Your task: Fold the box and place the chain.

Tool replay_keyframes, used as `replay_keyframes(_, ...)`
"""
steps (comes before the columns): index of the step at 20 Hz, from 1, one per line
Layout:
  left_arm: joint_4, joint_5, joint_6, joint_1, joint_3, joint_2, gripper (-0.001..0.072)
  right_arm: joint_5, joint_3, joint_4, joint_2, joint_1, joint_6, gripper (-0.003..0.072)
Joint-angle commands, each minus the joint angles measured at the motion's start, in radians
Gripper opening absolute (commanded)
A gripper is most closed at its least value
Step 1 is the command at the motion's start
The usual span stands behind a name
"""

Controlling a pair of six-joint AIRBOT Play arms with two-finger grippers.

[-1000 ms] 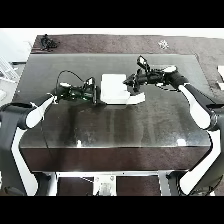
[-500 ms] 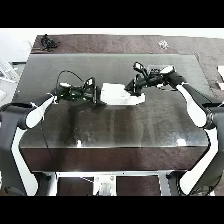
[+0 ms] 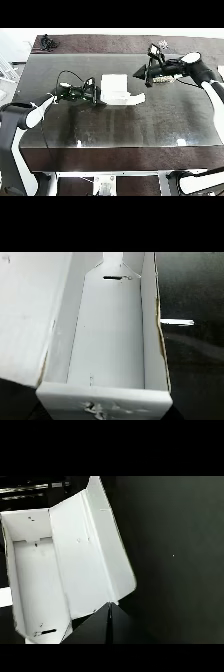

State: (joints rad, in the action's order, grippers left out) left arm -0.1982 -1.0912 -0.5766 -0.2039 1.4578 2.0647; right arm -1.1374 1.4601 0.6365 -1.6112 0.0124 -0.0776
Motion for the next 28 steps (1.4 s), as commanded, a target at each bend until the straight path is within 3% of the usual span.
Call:
replay_keyframes(1,0.0,0.002,0.0,0.0,0.0,-0.001,0.0627,0.019,-0.159,0.027,0.109,-0.026,-0.058,0.0486)
replay_keyframes(2,0.0,0.002,0.0,0.0,0.0,-0.001,0.0627,0.023,-0.196,0.028,0.102,-0.029,-0.084,0.0637)
replay_keyframes(9,0.0,0.002,0.0,0.0,0.0,-0.001,0.0627,0.032,-0.247,0.025,-0.037,-0.029,-0.201,0.0637)
replay_keyframes(15,0.0,0.002,0.0,0.0,0.0,-0.001,0.0627,0.08,-0.246,-0.019,-0.077,-0.007,-0.27,0.0636)
replay_keyframes(17,0.0,0.002,0.0,0.0,0.0,-0.001,0.0627,0.093,-0.246,-0.035,-0.092,0.006,-0.296,0.0582)
replay_keyframes(19,0.0,0.002,0.0,0.0,0.0,-0.001,0.0626,0.123,-0.245,-0.052,-0.106,0.014,-0.302,0.0579)
replay_keyframes(21,0.0,0.002,0.0,0.0,0.0,-0.001,0.0627,0.125,-0.237,-0.062,-0.119,0.027,-0.302,0.0441)
replay_keyframes(22,0.0,0.002,0.0,0.0,0.0,-0.001,0.0627,0.125,-0.234,-0.066,-0.123,0.036,-0.302,0.0422)
replay_keyframes(24,0.0,0.002,0.0,0.0,0.0,-0.001,0.0627,0.132,-0.226,-0.093,-0.129,0.053,-0.303,0.0298)
replay_keyframes(28,0.0,0.002,0.0,0.0,0.0,-0.001,0.0626,0.153,-0.225,-0.149,-0.139,0.108,-0.346,0.0262)
